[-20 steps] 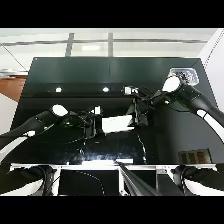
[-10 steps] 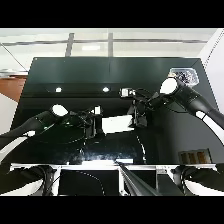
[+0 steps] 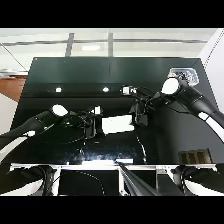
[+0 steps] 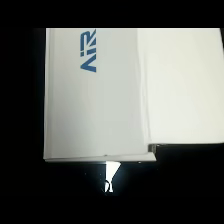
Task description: Fold the box and place the chain.
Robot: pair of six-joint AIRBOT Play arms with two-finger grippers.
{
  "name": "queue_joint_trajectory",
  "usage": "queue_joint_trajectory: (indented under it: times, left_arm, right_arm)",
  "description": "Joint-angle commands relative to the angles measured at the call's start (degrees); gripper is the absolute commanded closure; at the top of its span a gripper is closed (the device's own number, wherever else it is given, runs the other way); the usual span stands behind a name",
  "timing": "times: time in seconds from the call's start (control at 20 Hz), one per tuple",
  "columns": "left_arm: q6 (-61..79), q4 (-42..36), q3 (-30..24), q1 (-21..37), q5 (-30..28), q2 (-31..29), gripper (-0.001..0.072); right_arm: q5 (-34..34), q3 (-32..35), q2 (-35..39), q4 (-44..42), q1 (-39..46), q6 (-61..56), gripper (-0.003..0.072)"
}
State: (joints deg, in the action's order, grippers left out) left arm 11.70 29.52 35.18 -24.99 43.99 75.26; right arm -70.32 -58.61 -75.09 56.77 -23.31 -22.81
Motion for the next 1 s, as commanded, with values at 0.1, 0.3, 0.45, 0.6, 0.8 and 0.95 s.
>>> queue_joint_trajectory:
  times: [0.1, 0.3, 0.45, 0.6, 0.8, 0.95]
  left_arm:
    - [0.0, 0.0, 0.0, 0.0, 0.0, 0.0, 0.0246]
    - [0.0, 0.0, 0.0, 0.0, 0.0, 0.0, 0.0246]
    - [0.0, 0.0, 0.0, 0.0, 0.0, 0.0, 0.0246]
    - [0.0, 0.0, 0.0, 0.0, 0.0, 0.0, 0.0246]
    - [0.0, 0.0, 0.0, 0.0, 0.0, 0.0, 0.0246]
    - [0.0, 0.0, 0.0, 0.0, 0.0, 0.0, 0.0246]
  right_arm:
    - [-3.5, 0.0, 2.2, 3.2, 0.0, -11.1, -0.0008]
    - [-6.1, 0.0, 2.2, 1.5, 0.0, -11.8, -0.0008]
    - [-7.1, 0.0, 2.2, -0.3, 0.0, -13.0, -0.0008]
    - [-7.4, 0.0, 2.2, -0.9, 0.0, -13.1, -0.0008]
    - [-7.4, 0.0, 2.1, -0.8, 0.0, -13.2, 0.0109]
    - [-6.0, 0.0, 2.1, 0.5, 0.0, -13.2, 0.0218]
